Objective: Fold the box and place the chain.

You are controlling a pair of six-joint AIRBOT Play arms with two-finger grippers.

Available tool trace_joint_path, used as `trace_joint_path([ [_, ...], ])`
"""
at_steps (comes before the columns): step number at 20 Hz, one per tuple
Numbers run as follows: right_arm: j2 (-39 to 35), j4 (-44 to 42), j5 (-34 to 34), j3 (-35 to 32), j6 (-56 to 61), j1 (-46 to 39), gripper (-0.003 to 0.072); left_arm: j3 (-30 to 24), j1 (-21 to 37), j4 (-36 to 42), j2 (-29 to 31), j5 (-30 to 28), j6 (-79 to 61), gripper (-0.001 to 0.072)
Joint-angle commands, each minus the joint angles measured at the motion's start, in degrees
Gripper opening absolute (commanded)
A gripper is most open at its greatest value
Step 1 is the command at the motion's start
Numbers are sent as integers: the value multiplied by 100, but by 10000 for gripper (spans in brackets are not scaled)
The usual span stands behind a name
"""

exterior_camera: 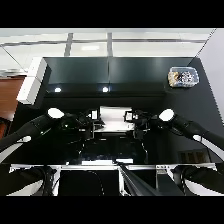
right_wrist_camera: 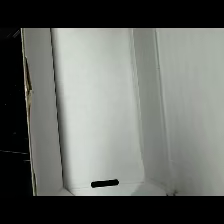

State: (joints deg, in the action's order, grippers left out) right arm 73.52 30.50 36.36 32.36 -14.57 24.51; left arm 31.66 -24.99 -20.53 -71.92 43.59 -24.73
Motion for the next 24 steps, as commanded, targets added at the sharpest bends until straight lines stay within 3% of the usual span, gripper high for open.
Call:
trace_joint_path([
  [1,4,0,2,2,0,2,16,9,11,-39,-2,-15,13,328],
  [2,4,0,2,2,0,2,16,15,50,-149,11,-2,127,161],
  [5,4,0,2,2,0,2,16,20,409,-662,295,337,1473,23],
  [11,4,2,2,2,0,2,16,17,1786,-1657,1543,645,4603,22],
  [14,4,0,2,0,0,2,16,13,2653,-2192,1696,732,6769,23],
  [18,4,0,2,0,0,2,16,-81,3432,-2208,1209,1248,8749,23],
  [24,4,0,2,0,0,2,16,-63,3377,-1956,-315,1797,8769,22],
])
